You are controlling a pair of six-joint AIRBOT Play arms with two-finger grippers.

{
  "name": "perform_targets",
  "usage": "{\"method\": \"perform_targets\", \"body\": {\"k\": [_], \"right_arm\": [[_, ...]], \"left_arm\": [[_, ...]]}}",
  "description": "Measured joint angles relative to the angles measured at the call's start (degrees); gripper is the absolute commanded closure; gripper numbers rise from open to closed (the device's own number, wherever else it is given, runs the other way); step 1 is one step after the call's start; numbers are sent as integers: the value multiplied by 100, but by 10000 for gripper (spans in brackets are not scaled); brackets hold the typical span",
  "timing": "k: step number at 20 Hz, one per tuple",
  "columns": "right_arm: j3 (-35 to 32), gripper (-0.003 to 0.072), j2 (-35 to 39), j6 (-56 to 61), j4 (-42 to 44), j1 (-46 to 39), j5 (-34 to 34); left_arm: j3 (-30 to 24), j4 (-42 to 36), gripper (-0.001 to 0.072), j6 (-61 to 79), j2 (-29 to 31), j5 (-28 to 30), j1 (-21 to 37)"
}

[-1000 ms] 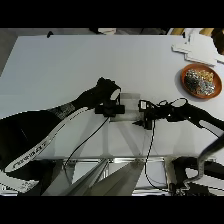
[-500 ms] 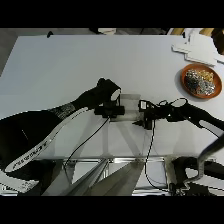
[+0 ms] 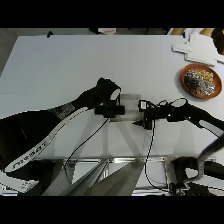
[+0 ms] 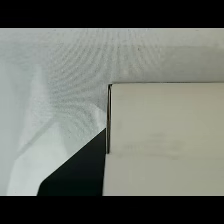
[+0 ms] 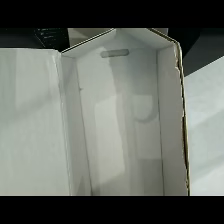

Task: Fold the box and place the chain.

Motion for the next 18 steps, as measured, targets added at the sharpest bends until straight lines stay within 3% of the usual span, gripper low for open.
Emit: {"method": "perform_targets", "body": {"k": [2,4,6,14,18], "right_arm": [[0,391,0,0,0,0,0],[0,391,0,0,0,0,0],[0,391,0,0,0,0,0],[0,391,0,0,0,0,2],[0,391,0,0,0,0,2]], "left_arm": [[0,4,658,2,0,0,2],[0,20,512,9,0,-22,9],[-2,28,426,7,24,-39,22],[-2,0,431,31,177,-133,37],[-2,-74,431,673,321,-286,74]]}}
